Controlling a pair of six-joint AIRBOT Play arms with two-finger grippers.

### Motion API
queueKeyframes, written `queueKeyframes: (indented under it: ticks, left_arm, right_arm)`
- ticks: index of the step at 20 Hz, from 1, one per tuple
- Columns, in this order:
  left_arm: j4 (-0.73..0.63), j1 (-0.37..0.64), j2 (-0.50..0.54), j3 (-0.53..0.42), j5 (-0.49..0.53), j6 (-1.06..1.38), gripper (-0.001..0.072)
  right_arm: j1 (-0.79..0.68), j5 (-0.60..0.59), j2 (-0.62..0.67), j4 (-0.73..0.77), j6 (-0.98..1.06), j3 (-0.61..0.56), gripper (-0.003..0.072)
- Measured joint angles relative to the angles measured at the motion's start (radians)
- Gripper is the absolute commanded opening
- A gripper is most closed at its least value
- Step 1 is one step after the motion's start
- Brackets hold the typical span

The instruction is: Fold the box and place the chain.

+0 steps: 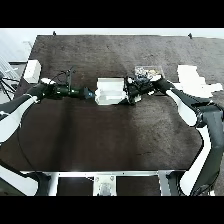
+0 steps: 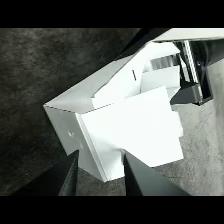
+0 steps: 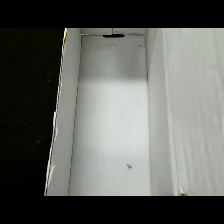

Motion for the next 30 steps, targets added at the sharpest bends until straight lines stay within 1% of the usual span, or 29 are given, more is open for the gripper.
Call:
queueKeyframes:
  ticks: [5, 9, 21, 30]
  left_arm:
    - [0.005, -0.011, 0.000, 0.017, -0.013, -0.041, 0.0328]
    - [0.058, -0.021, 0.001, 0.053, -0.028, -0.132, 0.0328]
    - [0.361, -0.114, 0.001, 0.201, -0.025, -0.498, 0.0327]
    - [0.477, -0.175, 0.000, 0.232, 0.040, -0.661, 0.0328]
  right_arm:
    - [0.000, 0.000, 0.000, 0.000, 0.000, 0.000, 0.0582]
    - [0.000, 0.000, 0.000, 0.000, 0.000, 0.000, 0.0582]
    - [0.000, 0.000, 0.000, 0.000, 0.000, 0.000, 0.0581]
    - [0.000, 0.000, 0.000, 0.000, 0.000, 0.000, 0.0581]
